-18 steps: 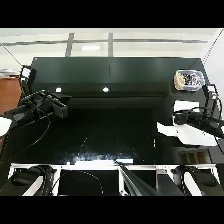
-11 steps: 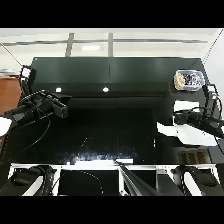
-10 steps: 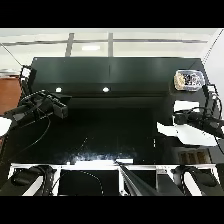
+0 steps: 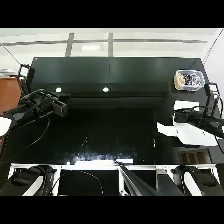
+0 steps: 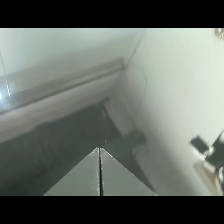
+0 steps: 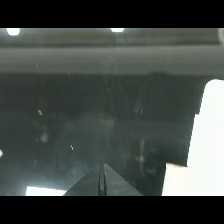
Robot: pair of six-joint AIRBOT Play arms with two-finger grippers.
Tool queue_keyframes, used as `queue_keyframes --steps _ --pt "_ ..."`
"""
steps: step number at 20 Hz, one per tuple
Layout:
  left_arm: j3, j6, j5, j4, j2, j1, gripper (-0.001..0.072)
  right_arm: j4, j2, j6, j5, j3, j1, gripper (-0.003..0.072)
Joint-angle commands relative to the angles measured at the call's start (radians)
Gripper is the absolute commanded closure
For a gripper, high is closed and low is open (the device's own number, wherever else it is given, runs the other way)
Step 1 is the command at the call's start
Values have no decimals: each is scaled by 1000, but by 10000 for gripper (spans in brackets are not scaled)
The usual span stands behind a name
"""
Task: Fold the box and place the chain.
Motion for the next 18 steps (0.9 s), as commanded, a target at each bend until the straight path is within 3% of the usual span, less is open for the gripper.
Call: queue_keyframes --steps 1,2,3,4,5,6,7,9,14,18 --pt "0 0 68 -59 -2 -1 679 114 1 0 -93 0 0 646" --pt "0 1 83 -66 -3 0 677 160 1 0 -137 0 0 643" --pt "0 0 106 -65 -5 0 674 187 1 0 -180 0 0 451" --pt "0 0 132 -66 -11 0 559 188 1 0 -222 0 0 -25" --pt "0 0 137 -74 -13 0 323 175 0 -6 -259 0 0 -25" --pt "0 -2 153 -74 -20 0 163 144 -5 -6 -290 1 -3 -25" --pt "0 -12 163 -72 -28 0 156 103 -11 8 -316 6 -14 -25" --pt "0 -12 171 -72 -47 0 6 -37 -41 109 -318 56 -93 -24" --pt "0 -11 101 -71 -69 0 5 -351 -254 325 -206 303 -514 -24" --pt "0 -12 92 -72 -71 -1 5 -360 -463 404 28 426 -843 -24"
